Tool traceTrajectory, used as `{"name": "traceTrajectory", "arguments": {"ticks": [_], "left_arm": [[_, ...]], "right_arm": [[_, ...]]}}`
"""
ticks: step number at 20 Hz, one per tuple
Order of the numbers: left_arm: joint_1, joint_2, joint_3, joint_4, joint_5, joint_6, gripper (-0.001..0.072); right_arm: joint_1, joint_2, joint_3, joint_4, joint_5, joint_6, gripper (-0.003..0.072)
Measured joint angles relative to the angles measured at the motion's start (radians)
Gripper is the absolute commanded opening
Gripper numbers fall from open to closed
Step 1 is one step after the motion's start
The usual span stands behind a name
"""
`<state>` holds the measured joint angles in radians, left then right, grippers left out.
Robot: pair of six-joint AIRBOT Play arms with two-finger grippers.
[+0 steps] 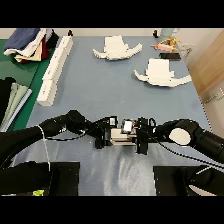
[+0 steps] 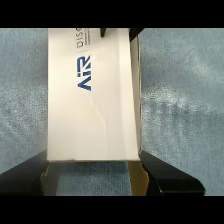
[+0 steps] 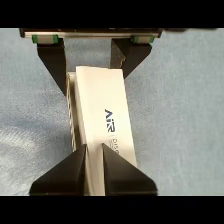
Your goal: Fold the box.
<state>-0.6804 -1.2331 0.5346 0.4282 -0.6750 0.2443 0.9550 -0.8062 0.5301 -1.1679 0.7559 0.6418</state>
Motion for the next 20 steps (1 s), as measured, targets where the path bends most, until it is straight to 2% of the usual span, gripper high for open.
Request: {"name": "traceTrajectory", "arguments": {"ticks": [1,3,7,8,9,10,14,17,20], "left_arm": [[0.000,0.000,0.000,0.000,0.000,0.000,0.0520],[0.000,0.000,0.000,-0.002,0.000,-0.001,0.0520],[0.000,0.000,0.000,-0.003,0.001,-0.002,0.0520],[0.000,0.000,0.000,-0.003,0.001,-0.002,0.0520],[0.000,0.000,0.000,-0.003,0.001,-0.002,0.0520],[0.000,0.000,0.000,-0.003,0.002,-0.002,0.0520],[0.000,0.000,0.000,-0.003,0.002,-0.002,0.0520],[0.000,0.000,0.000,-0.003,0.002,-0.002,0.0520],[0.000,0.000,0.000,-0.003,0.002,-0.002,0.0520]], "right_arm": [[0.000,0.000,0.000,0.002,0.004,0.000,0.0185],[0.000,0.003,0.001,0.006,0.005,0.000,0.0309],[0.000,0.017,0.003,0.023,-0.049,0.000,0.0303],[0.000,0.023,0.003,0.039,-0.060,0.004,0.0241],[0.000,0.028,0.003,0.053,-0.070,0.009,0.0078],[0.000,0.033,0.000,0.063,-0.082,0.021,0.0001],[0.000,0.043,-0.058,0.186,-0.204,0.068,0.0000],[0.000,0.046,-0.129,0.366,-0.312,0.024,0.0000],[0.001,0.046,-0.186,0.534,-0.364,-0.060,0.0001]]}}
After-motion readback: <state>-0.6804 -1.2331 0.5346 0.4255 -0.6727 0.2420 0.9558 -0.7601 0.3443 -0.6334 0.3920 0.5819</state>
